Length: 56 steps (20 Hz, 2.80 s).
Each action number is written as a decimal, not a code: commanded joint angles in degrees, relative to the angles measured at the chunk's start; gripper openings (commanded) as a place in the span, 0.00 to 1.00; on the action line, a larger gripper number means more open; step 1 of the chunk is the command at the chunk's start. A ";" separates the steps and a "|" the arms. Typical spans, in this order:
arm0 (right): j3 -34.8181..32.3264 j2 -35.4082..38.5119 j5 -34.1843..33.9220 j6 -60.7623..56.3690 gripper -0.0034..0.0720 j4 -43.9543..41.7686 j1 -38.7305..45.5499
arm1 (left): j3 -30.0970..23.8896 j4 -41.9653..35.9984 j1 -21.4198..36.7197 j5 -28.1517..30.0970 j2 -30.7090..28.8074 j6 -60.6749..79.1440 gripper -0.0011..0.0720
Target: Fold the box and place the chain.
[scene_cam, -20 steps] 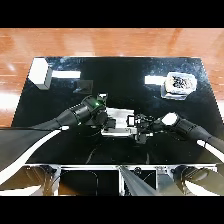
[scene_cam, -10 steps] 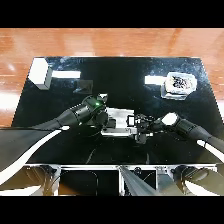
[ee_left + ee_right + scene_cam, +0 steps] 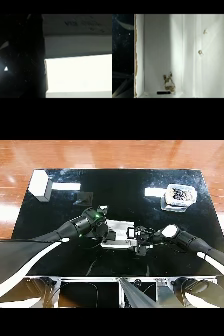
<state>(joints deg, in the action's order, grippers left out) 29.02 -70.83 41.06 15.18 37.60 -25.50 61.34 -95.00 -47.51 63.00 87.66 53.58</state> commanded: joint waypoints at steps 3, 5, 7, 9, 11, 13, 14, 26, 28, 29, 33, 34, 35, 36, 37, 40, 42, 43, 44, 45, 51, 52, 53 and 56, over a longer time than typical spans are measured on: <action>0.00 -0.02 0.00 0.00 0.36 0.00 -0.04 | 0.04 -0.94 -0.04 0.07 -0.04 0.24 0.44; 0.02 -0.02 0.00 0.00 0.37 0.00 -0.04 | 0.09 -1.53 -0.04 0.02 -0.04 0.44 0.44; 0.00 -0.02 0.00 0.00 0.36 0.00 -0.04 | 0.09 -1.53 -0.04 0.07 -0.04 0.44 0.44; 0.00 -0.02 0.00 0.00 0.36 0.00 -0.04 | 0.09 -1.53 -0.04 0.04 -0.04 0.42 0.42; 0.00 -0.02 0.00 0.00 0.36 0.00 -0.04 | 0.09 -1.53 -0.04 0.04 -0.04 0.44 0.10; 0.00 -0.02 0.00 0.00 0.36 0.00 -0.04 | 0.09 -1.57 -0.04 0.02 -0.04 0.46 0.04; 0.00 -0.02 0.00 0.00 0.37 -0.02 -0.04 | 0.09 -1.55 -0.04 0.11 -0.04 0.46 0.04; 0.02 6.05 -0.26 -8.48 0.95 6.21 0.15 | 1.92 0.48 3.15 4.46 -0.52 0.44 0.04; 0.02 7.63 0.94 -13.38 0.95 9.40 0.13 | 1.88 0.72 3.98 4.57 -0.55 0.44 0.04; 0.02 8.09 1.97 -14.49 0.95 9.62 0.13 | 1.86 1.53 3.96 4.61 -0.63 0.42 0.04; 0.02 8.26 3.06 -15.87 0.95 9.16 0.09 | 0.39 2.84 3.72 3.74 -1.55 -0.33 0.04; 0.02 8.26 3.04 -15.85 0.95 8.96 0.09 | -0.22 2.86 3.72 3.34 -1.60 -0.50 0.04; 0.02 8.26 3.04 -15.85 0.95 8.48 0.09 | -0.96 2.75 3.69 2.69 -1.66 -0.50 0.04; 0.02 8.26 2.23 -15.85 0.95 7.67 0.09 | -1.68 2.62 3.48 2.12 -1.66 -0.57 0.04; 0.02 8.24 1.05 -15.85 0.95 6.71 0.07 | -2.25 2.58 3.30 1.31 -1.68 -1.09 0.04; 0.04 8.17 -1.36 -15.80 0.95 5.95 -1.70 | -2.69 2.56 3.13 -0.04 -1.73 -1.49 0.04; 0.04 8.17 -2.62 -15.80 0.95 5.92 -3.28 | -2.69 2.58 3.13 -0.07 -1.73 -1.46 0.04; 0.04 8.15 -3.52 -15.80 0.95 5.92 -3.58 | -2.69 2.56 3.13 -0.07 -1.73 -1.46 0.05; 0.04 8.17 -4.15 -15.80 0.95 5.90 -3.65 | -2.69 2.54 3.10 -0.04 -1.73 -1.46 0.04; 0.04 8.15 -4.24 -15.80 0.95 5.92 -3.65 | -2.69 2.34 3.13 -0.04 -1.73 -1.46 0.04; 0.04 8.15 -4.11 -15.76 0.28 2.10 -3.67 | -2.69 1.51 3.13 -0.11 -1.73 -1.49 0.04; 0.04 8.11 -4.22 -15.76 0.28 1.57 -3.67 | -2.69 1.49 3.13 -0.13 -1.73 -1.46 0.04; 0.04 7.93 -4.22 -15.78 0.17 1.20 -3.67 | -2.69 1.46 3.13 -0.20 -1.73 -1.49 0.04; 0.09 6.86 -4.35 -15.76 0.14 -0.98 -3.93 | -2.69 1.29 3.13 -0.22 -1.73 -1.49 0.04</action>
<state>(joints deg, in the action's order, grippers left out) 29.02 -63.24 36.88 -0.64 38.89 -29.21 58.63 -93.36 -44.36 63.02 85.89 52.10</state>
